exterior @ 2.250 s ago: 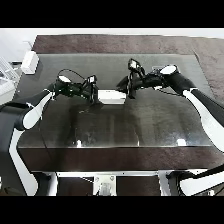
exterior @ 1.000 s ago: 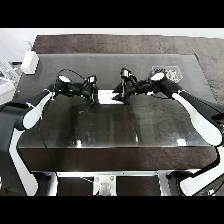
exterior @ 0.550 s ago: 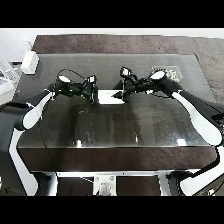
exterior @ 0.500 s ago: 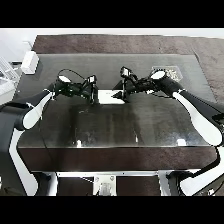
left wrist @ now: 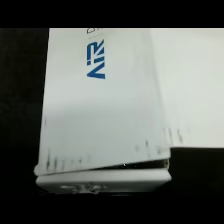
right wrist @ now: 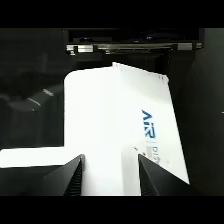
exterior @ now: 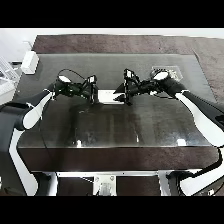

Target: Fold the box and place the chain.

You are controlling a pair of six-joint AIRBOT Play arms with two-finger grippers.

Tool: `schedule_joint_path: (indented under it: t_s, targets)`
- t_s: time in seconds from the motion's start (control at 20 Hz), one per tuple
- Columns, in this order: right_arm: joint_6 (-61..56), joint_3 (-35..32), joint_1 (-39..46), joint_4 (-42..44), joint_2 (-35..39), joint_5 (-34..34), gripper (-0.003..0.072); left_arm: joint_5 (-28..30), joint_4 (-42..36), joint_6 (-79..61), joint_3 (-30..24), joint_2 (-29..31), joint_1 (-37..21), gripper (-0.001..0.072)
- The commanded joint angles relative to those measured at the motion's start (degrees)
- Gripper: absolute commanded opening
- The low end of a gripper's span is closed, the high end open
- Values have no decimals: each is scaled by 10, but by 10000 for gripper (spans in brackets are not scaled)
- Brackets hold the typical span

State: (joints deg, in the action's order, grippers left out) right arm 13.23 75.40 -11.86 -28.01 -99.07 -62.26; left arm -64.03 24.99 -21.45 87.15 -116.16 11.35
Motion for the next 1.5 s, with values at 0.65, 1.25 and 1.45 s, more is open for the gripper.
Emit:
schedule_joint_path:
  t_s: [0.65, 1.25, 1.45]
  targets:
    - [59, -6, -5, 16, -3, -23, 277, 0, 0, 0, 0, 0, 0, 408]
    - [95, -6, -5, 21, -15, 21, 232, 0, 0, 0, 0, 0, 0, 408]
    - [100, -6, -5, 21, -14, 23, 232, 0, 0, 0, 0, 0, 0, 408]
